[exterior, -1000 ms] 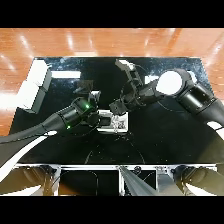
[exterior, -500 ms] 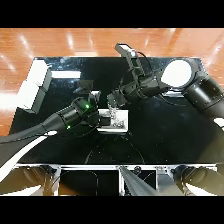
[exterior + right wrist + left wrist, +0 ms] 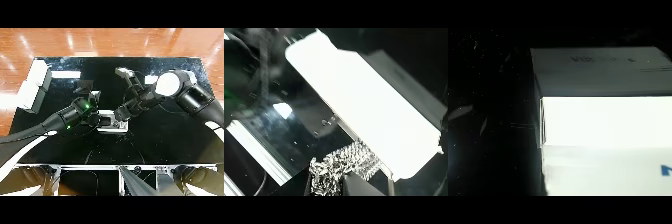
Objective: Fold the box and place the chain.
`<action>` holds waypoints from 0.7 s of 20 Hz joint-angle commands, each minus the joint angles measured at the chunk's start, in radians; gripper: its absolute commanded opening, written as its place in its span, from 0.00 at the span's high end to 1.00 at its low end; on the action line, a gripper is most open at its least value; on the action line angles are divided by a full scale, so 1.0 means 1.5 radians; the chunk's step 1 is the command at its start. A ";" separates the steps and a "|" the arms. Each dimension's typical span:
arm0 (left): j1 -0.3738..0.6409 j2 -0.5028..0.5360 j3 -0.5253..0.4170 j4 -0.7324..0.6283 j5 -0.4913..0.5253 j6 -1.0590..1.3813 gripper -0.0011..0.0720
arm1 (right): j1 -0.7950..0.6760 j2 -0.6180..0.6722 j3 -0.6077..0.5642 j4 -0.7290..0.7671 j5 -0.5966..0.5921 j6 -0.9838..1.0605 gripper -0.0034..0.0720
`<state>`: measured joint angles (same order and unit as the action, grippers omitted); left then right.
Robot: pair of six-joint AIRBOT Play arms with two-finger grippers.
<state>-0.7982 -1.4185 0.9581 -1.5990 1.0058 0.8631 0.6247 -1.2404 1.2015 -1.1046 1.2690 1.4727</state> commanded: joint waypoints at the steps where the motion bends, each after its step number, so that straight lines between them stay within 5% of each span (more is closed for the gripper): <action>1: 0.000 0.000 0.000 0.000 0.000 0.000 0.96 | 0.000 -0.007 -0.028 0.004 -0.039 0.001 0.92; 7: 0.000 0.000 0.000 0.000 0.001 0.000 0.96 | 0.000 -0.036 -0.028 0.008 -0.049 0.003 0.91; 8: 0.000 0.000 0.000 0.000 0.001 0.000 0.96 | 0.000 -0.037 -0.028 0.007 -0.049 0.010 0.75; 9: 0.000 0.000 0.000 0.000 0.001 0.000 0.96 | 0.000 -0.037 -0.028 0.007 -0.044 0.009 0.24; 10: 0.000 0.000 0.000 0.000 0.001 0.000 0.96 | 0.000 -0.037 -0.028 0.005 -0.039 0.009 0.07; 14: 0.000 0.000 0.000 0.000 0.001 0.000 0.96 | -0.012 -0.034 -0.025 0.008 0.024 0.008 0.06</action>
<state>-0.7982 -1.4185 0.9581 -1.5990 1.0058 0.8635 0.6163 -1.2926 1.1599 -1.0950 1.2419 1.4841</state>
